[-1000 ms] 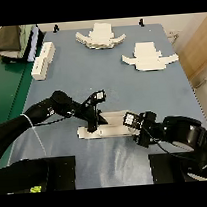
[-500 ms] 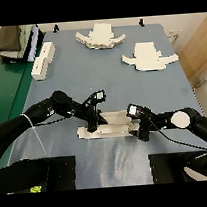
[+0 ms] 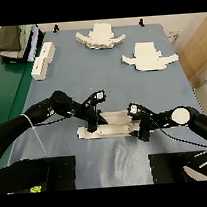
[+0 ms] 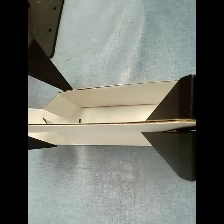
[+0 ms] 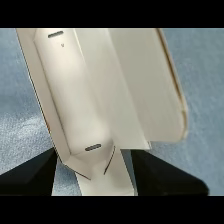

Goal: Fold the box.

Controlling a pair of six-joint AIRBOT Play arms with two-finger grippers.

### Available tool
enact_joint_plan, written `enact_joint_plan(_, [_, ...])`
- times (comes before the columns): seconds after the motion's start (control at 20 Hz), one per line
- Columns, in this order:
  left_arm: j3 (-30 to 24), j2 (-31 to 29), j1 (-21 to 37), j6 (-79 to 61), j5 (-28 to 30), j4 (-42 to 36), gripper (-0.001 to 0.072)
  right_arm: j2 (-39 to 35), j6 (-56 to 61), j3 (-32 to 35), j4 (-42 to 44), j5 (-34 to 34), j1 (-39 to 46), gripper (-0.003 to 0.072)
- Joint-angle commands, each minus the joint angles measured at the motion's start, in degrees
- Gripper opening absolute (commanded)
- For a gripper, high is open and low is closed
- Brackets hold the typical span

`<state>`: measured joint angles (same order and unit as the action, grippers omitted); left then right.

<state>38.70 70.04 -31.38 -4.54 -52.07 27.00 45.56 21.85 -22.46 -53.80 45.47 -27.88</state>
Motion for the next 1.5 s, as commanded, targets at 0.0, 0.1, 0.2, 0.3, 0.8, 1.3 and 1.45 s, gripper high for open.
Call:
enact_joint_plan(0.0, [0.04, -0.04, -0.02, 0.00, 0.02, 0.00, 0.0016, 1.44, -6.49, 0.04, 1.53, 0.09, 0.11, 0.0720])
enact_joint_plan(0.1, [0.04, -0.04, -0.02, 0.00, 0.02, 0.00, 0.0016, 3.41, -13.53, 0.04, 5.86, 0.68, 0.46, 0.0720])
enact_joint_plan(0.2, [0.04, -0.04, -0.02, 0.00, 0.02, 0.00, 0.0015, 6.14, -19.78, 0.04, 10.16, 1.84, 2.36, 0.0720])
enact_joint_plan(0.3, [0.04, -0.04, -0.02, 0.00, 0.02, 0.02, 0.0016, 8.74, -25.88, 0.04, 14.32, 4.11, 5.44, 0.0720])
enact_joint_plan(0.8, [0.04, -0.04, -0.02, 0.00, 0.02, 0.00, 0.0015, 14.43, -30.51, 0.35, 16.37, 5.01, 7.80, 0.0713])
enact_joint_plan(1.3, [0.04, -0.04, -0.02, 0.00, 0.02, 0.00, 0.0016, 15.56, -31.67, 0.42, 16.79, 3.78, 7.78, 0.0641])
enact_joint_plan(1.45, [0.04, -0.04, -0.02, 0.00, 0.02, 0.00, 0.0015, 15.56, -32.46, 0.42, 17.18, 3.69, 7.54, 0.0579])
